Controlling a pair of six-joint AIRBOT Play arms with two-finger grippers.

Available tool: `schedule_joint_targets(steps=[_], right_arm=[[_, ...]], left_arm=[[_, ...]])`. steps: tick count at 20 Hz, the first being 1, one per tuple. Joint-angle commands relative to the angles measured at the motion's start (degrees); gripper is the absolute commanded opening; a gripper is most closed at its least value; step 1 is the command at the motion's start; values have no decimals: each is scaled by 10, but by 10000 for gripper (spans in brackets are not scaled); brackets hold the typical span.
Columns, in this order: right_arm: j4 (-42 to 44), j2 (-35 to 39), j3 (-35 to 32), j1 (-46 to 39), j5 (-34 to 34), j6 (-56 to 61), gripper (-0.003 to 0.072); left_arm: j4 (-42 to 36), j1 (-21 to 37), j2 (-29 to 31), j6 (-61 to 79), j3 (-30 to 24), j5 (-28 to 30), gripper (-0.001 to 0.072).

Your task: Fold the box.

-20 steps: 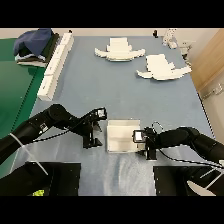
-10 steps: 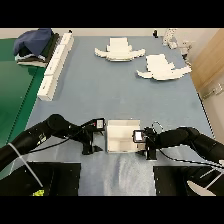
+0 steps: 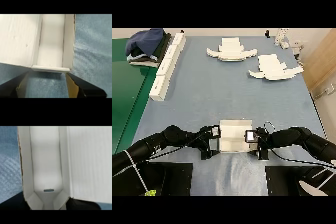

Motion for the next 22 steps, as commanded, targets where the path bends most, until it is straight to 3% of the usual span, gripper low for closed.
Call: schedule_joint_targets(steps=[1, 7, 22], right_arm=[[0, 0, 0, 0, 0, 0, 450], [0, 0, 0, 0, 0, 0, 450], [0, 0, 0, 0, 0, 0, 450]], left_arm=[[-15, -8, -13, 7, -1, 21, 699], [-75, -24, -32, 94, 0, 29, 699], [-36, -24, -90, 101, 33, -20, 698]])
